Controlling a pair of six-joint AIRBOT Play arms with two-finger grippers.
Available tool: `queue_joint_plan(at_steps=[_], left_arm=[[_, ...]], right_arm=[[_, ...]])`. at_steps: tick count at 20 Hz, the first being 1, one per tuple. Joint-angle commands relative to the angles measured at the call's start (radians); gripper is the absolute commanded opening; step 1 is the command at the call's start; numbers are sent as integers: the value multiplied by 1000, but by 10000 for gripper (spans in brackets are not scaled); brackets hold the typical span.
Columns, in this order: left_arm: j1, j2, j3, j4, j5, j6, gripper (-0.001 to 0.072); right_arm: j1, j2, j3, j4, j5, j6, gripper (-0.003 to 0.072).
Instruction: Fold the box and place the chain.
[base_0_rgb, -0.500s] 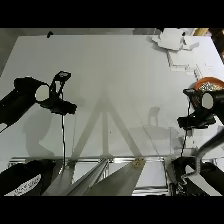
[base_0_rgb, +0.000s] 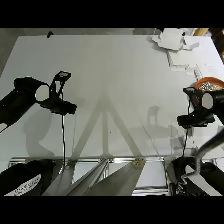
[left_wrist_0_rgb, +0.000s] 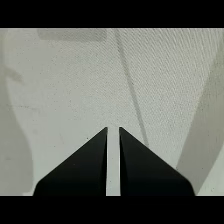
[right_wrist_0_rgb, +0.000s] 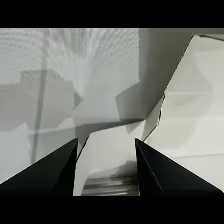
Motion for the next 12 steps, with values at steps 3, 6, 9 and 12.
queue_joint_plan(at_steps=[3,6,9,12], left_arm=[[0,0,0,0,0,0,86],[0,0,0,0,0,0,86],[0,0,0,0,0,0,86],[0,0,0,0,0,0,86]], right_arm=[[0,-1,0,-175,-90,-142,44],[-78,-2,0,-303,-119,-174,43],[-289,-2,0,-358,-169,-208,81],[-526,-5,0,-354,-254,-218,508]])
